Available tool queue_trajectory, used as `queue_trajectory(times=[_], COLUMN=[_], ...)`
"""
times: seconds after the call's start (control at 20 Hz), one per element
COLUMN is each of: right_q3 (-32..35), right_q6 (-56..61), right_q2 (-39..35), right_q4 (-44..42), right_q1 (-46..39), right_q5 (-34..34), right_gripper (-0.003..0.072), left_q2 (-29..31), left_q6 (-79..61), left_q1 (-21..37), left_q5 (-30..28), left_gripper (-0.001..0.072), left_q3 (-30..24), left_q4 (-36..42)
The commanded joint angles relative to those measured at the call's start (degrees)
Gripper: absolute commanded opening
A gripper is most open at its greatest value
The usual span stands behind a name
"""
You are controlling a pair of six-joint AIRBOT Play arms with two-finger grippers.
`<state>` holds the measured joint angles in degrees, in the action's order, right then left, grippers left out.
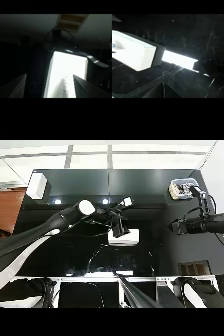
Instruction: Fold the box and place the chain.
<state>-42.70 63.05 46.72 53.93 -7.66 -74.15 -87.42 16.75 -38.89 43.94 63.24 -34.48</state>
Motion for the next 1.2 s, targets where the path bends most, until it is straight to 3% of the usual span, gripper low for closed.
queue_trajectory(times=[0.0, 0.45, 0.65, 0.95, 1.0, 1.05, 1.15], right_q3=[0.98, 1.62, 1.62, 1.62, 1.62, 1.62, 1.62], right_q6=[-0.04, -0.04, -0.04, -0.02, 0.0, 0.02, 0.17], right_q2=[-0.04, -0.04, -0.04, -0.04, -0.04, -0.04, -0.04], right_q4=[-0.07, 0.09, 0.09, 0.09, 0.09, 0.09, 0.09], right_q1=[-0.07, -0.07, -0.07, -0.07, -0.07, -0.07, -0.07], right_q5=[-0.13, 0.26, 0.26, 0.79, 0.96, 0.94, 0.9], right_gripper=[0.0018, 0.0018, 0.0018, 0.0018, 0.0018, 0.0017, 0.0018], left_q2=[-4.04, -4.0, -4.0, -4.24, -4.35, -4.37, -4.2], left_q6=[5.92, 4.0, 4.17, 18.62, 20.65, 23.37, 27.23], left_q1=[-0.2, -1.16, -2.69, -8.94, -9.62, -9.92, -9.4], left_q5=[7.28, 14.21, 15.43, 13.18, 11.87, 10.97, 14.4], left_gripper=[0.0713, 0.0712, 0.0712, 0.071, 0.069, 0.0598, 0.0298], left_q3=[2.86, 3.43, 5.22, 6.99, 6.99, 7.06, 8.33], left_q4=[-2.47, -8.35, -16.26, -34.16, -34.75, -35.34, -37.73])
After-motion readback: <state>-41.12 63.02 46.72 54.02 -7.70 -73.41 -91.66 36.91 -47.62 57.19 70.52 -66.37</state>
